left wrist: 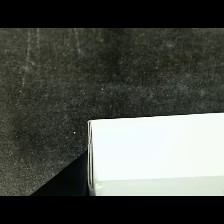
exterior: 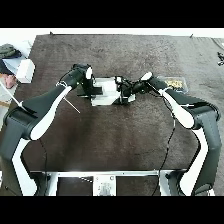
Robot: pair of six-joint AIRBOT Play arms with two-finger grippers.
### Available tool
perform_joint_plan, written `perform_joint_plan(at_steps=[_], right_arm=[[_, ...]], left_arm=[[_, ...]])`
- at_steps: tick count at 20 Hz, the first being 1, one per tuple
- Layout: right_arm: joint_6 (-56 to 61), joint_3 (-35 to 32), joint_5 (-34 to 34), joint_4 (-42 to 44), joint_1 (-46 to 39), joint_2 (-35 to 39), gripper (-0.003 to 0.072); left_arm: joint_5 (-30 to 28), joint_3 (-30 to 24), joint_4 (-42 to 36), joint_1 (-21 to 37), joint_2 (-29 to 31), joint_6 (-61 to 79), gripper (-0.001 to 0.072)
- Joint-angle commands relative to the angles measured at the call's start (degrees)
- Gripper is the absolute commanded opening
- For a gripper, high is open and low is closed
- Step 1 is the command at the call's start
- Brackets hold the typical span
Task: Fold the box and place the chain.
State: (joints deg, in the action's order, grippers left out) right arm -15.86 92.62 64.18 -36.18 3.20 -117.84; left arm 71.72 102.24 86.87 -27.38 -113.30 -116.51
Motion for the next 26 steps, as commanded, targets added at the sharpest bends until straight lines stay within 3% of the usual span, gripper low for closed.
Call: perform_joint_plan(at_steps=[1, 5, 7, 12, 16, 26], right_arm=[[0.0, 0.0, 0.1, 0.0, 0.0, 0.0, 0.0368], [0.0, 0.0, 0.1, 0.0, 0.0, 0.0, 0.0368], [0.0, 0.0, 0.1, 0.0, 0.0, 0.0, 0.0368], [0.0, 0.0, 0.1, 0.0, 0.0, 0.0, 0.0368], [0.0, 0.0, 0.1, 0.0, 0.0, 0.0, 0.0368], [0.0, 0.0, 0.1, 0.0, 0.0, 0.0, 0.0368]], left_arm=[[1.1, 0.1, 1.2, -0.1, -0.1, -1.7, 0.0011], [0.9, 0.1, 1.2, -0.1, -0.1, -1.6, 0.0022], [0.7, 0.1, -0.6, -0.1, 0.0, 0.0, 0.0483], [2.3, 1.8, -1.2, -0.1, 0.3, 11.1, 0.0501], [7.9, 6.0, -1.7, -0.1, 0.5, 19.9, 0.0502], [3.2, 4.7, -6.4, 1.7, 15.0, 39.8, 0.0502]])
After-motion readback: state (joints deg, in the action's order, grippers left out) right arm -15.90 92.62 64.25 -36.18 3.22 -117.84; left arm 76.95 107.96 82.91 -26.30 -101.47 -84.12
